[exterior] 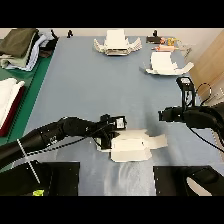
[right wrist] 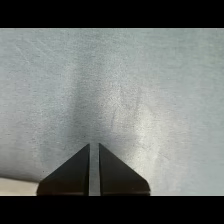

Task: Fold the box.

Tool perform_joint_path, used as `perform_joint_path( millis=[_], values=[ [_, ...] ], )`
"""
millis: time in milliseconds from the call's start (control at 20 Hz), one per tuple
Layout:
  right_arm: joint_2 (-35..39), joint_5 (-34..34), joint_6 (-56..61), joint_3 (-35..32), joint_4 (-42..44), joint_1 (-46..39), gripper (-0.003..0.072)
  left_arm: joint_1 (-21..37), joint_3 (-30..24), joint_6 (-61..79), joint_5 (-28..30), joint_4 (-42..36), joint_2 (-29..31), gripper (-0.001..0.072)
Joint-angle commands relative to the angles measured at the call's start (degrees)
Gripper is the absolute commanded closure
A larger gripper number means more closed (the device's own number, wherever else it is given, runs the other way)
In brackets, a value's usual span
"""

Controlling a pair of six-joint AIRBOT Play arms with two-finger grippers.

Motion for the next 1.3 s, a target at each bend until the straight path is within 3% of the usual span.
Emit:
perform_joint_path(
  millis=[0, 150, 450, 700, 1250],
  values=[
    [0.0, 0.0, 0.0, 0.0, 0.0, 0.0, 0.0599, 3.3, -0.1, -3.5, -0.4, 2.3, 0.3, 0.0696],
    [0.0, 0.2, 0.0, 0.0, 0.0, 0.0, 0.0599, 4.2, 1.3, -5.4, -4.7, 6.8, 0.3, 0.0696],
    [0.0, 1.4, 0.0, 0.0, 0.0, 0.0, 0.0599, 4.0, 2.2, -6.2, -5.0, 6.7, 1.1, 0.0696],
    [0.0, 2.7, 0.0, 0.0, 0.0, 0.0, 0.0599, 1.7, 2.2, -6.1, -1.2, 6.8, 4.1, 0.0696],
    [0.0, 2.8, 0.0, 0.0, 0.0, 0.0, 0.0599, -1.9, -2.6, -6.3, -1.2, 6.5, 3.8, 0.0696]
  ],
)
